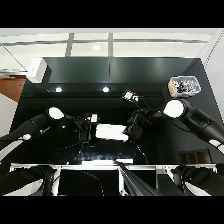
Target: Fold the box and place the chain.
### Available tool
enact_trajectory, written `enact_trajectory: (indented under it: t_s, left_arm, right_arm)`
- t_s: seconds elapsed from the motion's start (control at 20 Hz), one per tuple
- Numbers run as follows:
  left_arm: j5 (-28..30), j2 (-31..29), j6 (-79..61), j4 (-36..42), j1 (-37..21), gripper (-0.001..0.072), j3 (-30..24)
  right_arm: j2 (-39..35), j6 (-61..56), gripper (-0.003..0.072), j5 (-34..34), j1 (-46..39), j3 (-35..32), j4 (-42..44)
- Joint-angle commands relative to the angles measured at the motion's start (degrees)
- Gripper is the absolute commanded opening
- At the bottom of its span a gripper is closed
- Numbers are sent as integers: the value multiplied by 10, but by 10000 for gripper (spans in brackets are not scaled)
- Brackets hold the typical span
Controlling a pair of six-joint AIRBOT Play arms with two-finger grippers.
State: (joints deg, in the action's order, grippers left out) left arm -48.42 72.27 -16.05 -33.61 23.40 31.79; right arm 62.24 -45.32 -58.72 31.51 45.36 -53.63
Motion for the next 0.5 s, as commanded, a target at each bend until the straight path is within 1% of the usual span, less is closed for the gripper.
enact_trajectory:
  t_s: [0.0, 0.1, 0.2, 0.3, 0.45]
  left_arm:
    - [0, 0, 0, 0, 0, 417, 0]
    - [0, 0, 0, 0, 0, 417, 0]
    - [0, 0, 0, 0, 0, 417, 0]
    - [0, 0, 0, 0, 0, 417, 0]
    - [0, 0, 0, 0, 0, 417, 0]
  right_arm:
    - [-11, 12, 713, -20, 16, 5, 0]
    - [-13, 0, 713, -30, 27, 5, -8]
    - [-13, -6, 712, -27, 40, 3, -36]
    - [-13, -12, 711, -6, 47, 3, -63]
    - [-12, -12, 712, 15, 47, 3, -77]
